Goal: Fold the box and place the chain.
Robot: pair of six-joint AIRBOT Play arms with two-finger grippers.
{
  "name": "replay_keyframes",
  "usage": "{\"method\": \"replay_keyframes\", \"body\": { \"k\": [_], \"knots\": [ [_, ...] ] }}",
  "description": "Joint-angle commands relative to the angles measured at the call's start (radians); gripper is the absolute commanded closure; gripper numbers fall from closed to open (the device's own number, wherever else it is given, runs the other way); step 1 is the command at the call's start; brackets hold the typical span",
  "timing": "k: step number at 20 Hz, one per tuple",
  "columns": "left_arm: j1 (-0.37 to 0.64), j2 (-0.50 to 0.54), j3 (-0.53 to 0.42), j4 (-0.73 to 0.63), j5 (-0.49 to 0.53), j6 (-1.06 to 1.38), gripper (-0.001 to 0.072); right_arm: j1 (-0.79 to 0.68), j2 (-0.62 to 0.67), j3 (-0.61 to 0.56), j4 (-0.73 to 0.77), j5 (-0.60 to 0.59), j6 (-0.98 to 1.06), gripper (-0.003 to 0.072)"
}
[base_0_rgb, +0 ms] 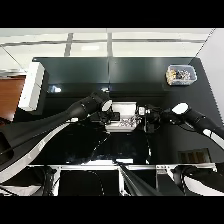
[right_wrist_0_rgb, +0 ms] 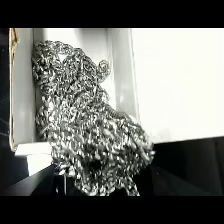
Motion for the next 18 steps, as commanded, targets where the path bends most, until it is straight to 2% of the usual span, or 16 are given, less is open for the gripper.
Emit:
{"method": "replay_keyframes", "body": {
  "k": [1, 2, 4, 5, 7, 11, 15, 18],
  "knots": [
    [0.001, 0.0, 0.0, 0.0, 0.0, 0.0, 0.0679, 0.002, -0.024, 0.0, 0.031, -0.009, -0.016, 0.0001],
    [0.001, 0.0, 0.0, 0.0, 0.0, 0.0, 0.0679, 0.001, -0.024, 0.0, 0.039, -0.018, -0.013, 0.001],
    [0.001, 0.0, 0.0, 0.0, 0.0, 0.0, 0.0679, 0.001, -0.024, 0.0, 0.04, -0.035, 0.01, 0.0224],
    [0.001, 0.0, 0.0, 0.0, 0.0, 0.0, 0.0679, 0.001, -0.024, 0.0, 0.04, -0.048, 0.032, 0.0228],
    [0.001, 0.0, 0.0, 0.0, 0.0, 0.0, 0.0679, -0.002, -0.024, 0.0, 0.006, -0.051, 0.089, 0.0676],
    [0.001, 0.0, 0.0, 0.001, 0.0, 0.0, 0.0679, -0.011, 0.019, 0.0, -0.064, -0.066, 0.24, 0.0663],
    [0.001, 0.0, 0.0, 0.0, 0.0, 0.0, 0.0679, -0.075, 0.166, 0.001, -0.094, -0.085, 0.531, 0.0663],
    [0.001, 0.0, 0.0, 0.0, 0.0, 0.0, 0.0679, -0.09, 0.312, 0.014, -0.089, 0.008, 0.733, 0.0663]
  ]
}}
